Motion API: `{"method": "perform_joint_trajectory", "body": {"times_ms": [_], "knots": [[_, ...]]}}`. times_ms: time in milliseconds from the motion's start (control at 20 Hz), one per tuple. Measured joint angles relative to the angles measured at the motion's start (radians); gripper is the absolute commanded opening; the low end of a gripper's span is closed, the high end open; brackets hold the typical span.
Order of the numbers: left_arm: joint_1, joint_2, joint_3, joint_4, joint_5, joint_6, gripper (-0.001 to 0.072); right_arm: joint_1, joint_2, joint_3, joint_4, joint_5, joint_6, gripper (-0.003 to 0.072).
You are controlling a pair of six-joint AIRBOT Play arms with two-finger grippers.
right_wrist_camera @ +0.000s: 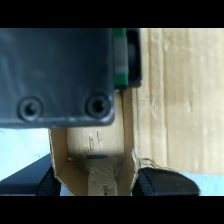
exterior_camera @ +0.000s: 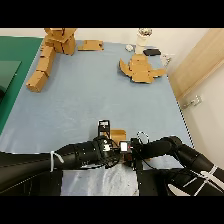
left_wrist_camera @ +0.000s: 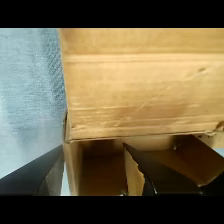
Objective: Fold the box.
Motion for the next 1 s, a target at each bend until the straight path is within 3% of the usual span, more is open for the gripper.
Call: {"method": "perform_joint_trajectory", "body": {"times_ms": [550, 600, 650, 750, 800, 850, 1000], "knots": [[0.019, -0.019, 0.000, 0.015, -0.063, 0.004, 0.0521, 0.000, 0.000, 0.000, -0.003, 0.000, 0.002, 0.0512], [0.019, -0.026, 0.000, 0.014, -0.066, 0.005, 0.0346, 0.000, 0.000, 0.000, -0.003, 0.000, 0.002, 0.0513], [0.019, -0.030, 0.000, 0.014, -0.068, 0.005, 0.0260, 0.000, 0.000, 0.000, -0.003, 0.001, 0.002, 0.0513], [0.019, -0.036, 0.000, 0.013, -0.066, 0.011, 0.0227, 0.000, 0.000, 0.000, -0.003, 0.000, 0.002, 0.0512], [0.019, -0.037, 0.000, 0.013, -0.064, 0.014, 0.0092, 0.000, 0.000, 0.000, -0.003, 0.000, 0.002, 0.0512], [0.019, -0.039, 0.000, 0.012, -0.058, 0.016, 0.0014, 0.000, 0.000, 0.000, -0.003, 0.000, 0.002, 0.0513], [0.021, -0.041, 0.000, 0.014, -0.057, 0.022, 0.0014, 0.000, 0.000, 0.000, -0.003, 0.000, 0.003, 0.0512]]}}
